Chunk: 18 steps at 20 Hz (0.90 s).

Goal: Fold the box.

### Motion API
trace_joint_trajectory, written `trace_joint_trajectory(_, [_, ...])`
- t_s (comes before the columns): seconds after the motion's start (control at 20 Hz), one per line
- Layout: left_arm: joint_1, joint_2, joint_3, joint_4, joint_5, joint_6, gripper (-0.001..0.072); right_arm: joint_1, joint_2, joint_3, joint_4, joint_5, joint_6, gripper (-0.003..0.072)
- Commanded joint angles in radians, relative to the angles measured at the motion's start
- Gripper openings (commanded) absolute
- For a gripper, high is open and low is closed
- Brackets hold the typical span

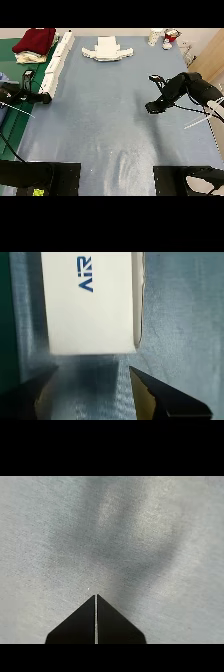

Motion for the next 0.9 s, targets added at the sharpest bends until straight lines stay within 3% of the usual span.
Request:
trace_joint_trajectory(0.0, [0.027, 0.074, 0.001, 0.16, -0.155, -0.127, 0.0709, 0.0, -0.001, 0.001, 0.0, 0.0, 0.0, 0.0017])
trace_joint_trajectory(0.2, [0.03, 0.174, 0.002, 0.212, -0.334, -0.15, 0.0702, 0.0, -0.001, 0.001, 0.0, 0.0, 0.0, 0.0018])
trace_joint_trajectory(0.25, [0.029, 0.197, 0.002, 0.195, -0.387, -0.15, 0.0496, 0.0, -0.001, 0.001, 0.0, 0.0, 0.0, 0.0018])
trace_joint_trajectory(0.3, [0.026, 0.22, 0.003, 0.173, -0.451, -0.15, 0.0175, 0.0, -0.001, 0.001, 0.0, 0.0, 0.0, 0.0017])
trace_joint_trajectory(0.35, [0.017, 0.244, 0.006, 0.148, -0.513, -0.148, 0.0013, 0.0, -0.001, 0.001, 0.0, 0.0, 0.0, 0.0017])
trace_joint_trajectory(0.5, [-0.085, 0.338, 0.006, 0.062, -0.573, -0.217, 0.0011, 0.0, -0.001, 0.001, 0.0, 0.0, 0.0, 0.0018])
trace_joint_trajectory(0.65, [-0.33, 0.401, 0.007, 0.061, -0.583, -0.356, 0.0011, 0.0, -0.001, 0.001, 0.0, 0.0, 0.0, 0.0017])
trace_joint_trajectory(0.85, [-0.642, 0.367, 0.007, 0.061, -0.491, -0.536, 0.0013, 0.0, -0.001, 0.001, 0.0, 0.0, 0.0, 0.0018])
